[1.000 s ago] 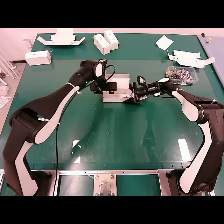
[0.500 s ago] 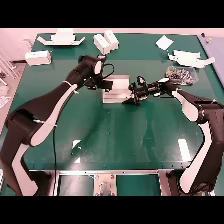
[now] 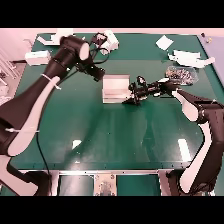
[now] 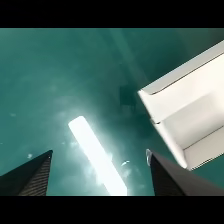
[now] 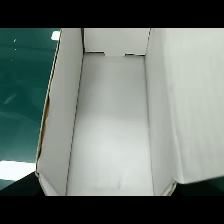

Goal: Fold the box and place the chain.

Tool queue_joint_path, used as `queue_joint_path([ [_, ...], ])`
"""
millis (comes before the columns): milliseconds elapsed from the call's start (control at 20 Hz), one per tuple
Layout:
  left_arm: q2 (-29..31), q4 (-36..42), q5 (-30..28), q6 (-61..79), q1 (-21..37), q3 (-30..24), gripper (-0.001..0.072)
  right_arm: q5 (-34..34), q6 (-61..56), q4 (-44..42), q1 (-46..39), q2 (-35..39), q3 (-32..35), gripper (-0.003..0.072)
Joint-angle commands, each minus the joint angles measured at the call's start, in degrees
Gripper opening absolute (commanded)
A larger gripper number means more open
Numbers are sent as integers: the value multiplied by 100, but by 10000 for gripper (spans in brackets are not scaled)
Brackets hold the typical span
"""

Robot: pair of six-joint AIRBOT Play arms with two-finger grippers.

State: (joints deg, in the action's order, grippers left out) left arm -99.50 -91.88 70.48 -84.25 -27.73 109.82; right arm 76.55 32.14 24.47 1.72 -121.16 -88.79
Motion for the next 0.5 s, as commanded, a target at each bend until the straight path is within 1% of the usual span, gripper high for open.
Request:
queue_joint_path([
  [0,127,1025,92,1386,511,-2,705,0,0,-4,-4,2,-2,544],
  [150,127,2839,94,2959,1119,-101,705,0,0,-2,-4,2,-2,544],
  [250,127,3748,107,3788,1399,-555,705,0,0,-2,-4,2,-2,544],
  [350,127,4033,44,4690,1480,-1235,706,0,0,-2,-4,2,-2,544],
  [450,127,4227,-181,5635,1480,-1858,706,0,0,-4,-4,2,-2,544],
])
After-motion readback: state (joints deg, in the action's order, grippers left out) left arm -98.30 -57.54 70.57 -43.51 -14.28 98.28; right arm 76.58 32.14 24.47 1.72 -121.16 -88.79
